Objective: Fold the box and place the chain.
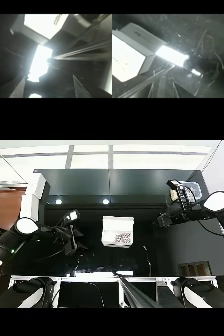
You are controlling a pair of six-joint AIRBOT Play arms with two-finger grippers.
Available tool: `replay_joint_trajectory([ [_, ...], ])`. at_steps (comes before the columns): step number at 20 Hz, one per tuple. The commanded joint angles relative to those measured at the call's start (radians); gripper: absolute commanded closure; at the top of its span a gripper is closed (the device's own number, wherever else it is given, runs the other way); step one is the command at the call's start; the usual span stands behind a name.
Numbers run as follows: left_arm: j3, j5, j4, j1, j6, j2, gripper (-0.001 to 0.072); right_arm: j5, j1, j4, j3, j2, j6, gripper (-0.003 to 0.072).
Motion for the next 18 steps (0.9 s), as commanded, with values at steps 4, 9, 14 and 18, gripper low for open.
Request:
replay_joint_trajectory([
  [4,0.06,0.123,-0.102,-0.081,0.444,-0.266,-0.0009,0.016,0.002,0.024,0.001,0.001,0.024,0.04],
  [9,0.145,0.143,-0.159,-0.127,0.444,-0.413,-0.0009,0.024,0.002,0.025,0.001,0.001,0.039,0.04],
  [14,0.185,0.152,-0.166,-0.175,0.47,-0.452,-0.0008,0.043,0.002,0.023,0.001,0.001,0.038,0.04],
  [18,0.19,0.212,-0.268,-0.214,0.495,-0.453,-0.0007,0.046,0.002,0.023,0.001,0.0,0.038,0.04],
])
